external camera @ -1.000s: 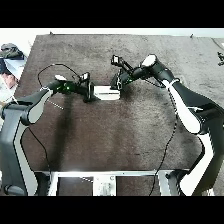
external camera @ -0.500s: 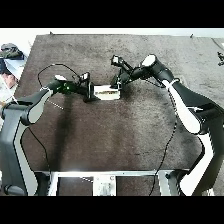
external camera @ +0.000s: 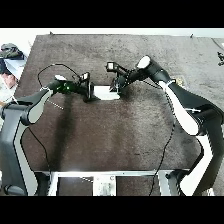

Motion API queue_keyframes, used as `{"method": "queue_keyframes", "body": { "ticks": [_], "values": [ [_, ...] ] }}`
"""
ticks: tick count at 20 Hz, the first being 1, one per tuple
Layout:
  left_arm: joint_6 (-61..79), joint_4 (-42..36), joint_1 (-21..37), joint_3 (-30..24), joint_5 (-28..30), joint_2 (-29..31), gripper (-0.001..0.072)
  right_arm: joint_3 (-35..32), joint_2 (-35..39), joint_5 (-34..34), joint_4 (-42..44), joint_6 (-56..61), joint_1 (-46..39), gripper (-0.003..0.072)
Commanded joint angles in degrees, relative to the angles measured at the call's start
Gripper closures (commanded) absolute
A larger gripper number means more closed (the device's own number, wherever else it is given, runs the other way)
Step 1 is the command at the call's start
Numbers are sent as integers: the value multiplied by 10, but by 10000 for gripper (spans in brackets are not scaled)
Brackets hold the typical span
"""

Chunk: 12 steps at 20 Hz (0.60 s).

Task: Fold the box and place the chain.

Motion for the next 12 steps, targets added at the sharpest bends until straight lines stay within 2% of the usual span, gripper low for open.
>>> {"method": "queue_keyframes", "body": {
  "ticks": [1, 7, 12],
  "values": [
    [0, 0, 0, 0, 0, 0, 290, 0, -1, 38, -13, 4, 7, 514],
    [0, 0, 0, 0, 0, 0, 290, 0, 3, 45, -4, 20, 2, 513],
    [0, 0, 0, 0, 0, 0, 291, 0, 11, 43, 122, 32, -35, 516]
  ]
}}
